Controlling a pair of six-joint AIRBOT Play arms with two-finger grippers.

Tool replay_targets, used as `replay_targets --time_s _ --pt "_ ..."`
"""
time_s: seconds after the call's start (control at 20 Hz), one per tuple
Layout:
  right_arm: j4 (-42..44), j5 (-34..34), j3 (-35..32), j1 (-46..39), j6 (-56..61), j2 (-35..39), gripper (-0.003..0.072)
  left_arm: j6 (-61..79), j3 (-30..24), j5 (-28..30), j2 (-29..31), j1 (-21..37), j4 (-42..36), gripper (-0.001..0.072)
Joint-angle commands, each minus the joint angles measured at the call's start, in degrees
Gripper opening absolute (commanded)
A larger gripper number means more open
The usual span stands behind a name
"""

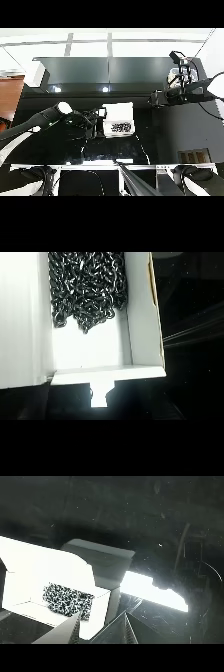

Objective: Fold the box and place the chain.

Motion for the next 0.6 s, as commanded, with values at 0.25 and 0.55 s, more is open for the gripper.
replay_targets --time_s 0.25,0.55 --pt "0.00 0.02 -0.02 0.07 0.00 -0.02 0.0332 -0.17 0.13 1.92 -0.04 -0.07 -3.37 0.0714" --pt "-0.04 -1.53 -0.02 0.07 0.00 -0.04 0.0332 5.53 0.15 1.97 -0.04 -0.31 -3.82 0.0709"
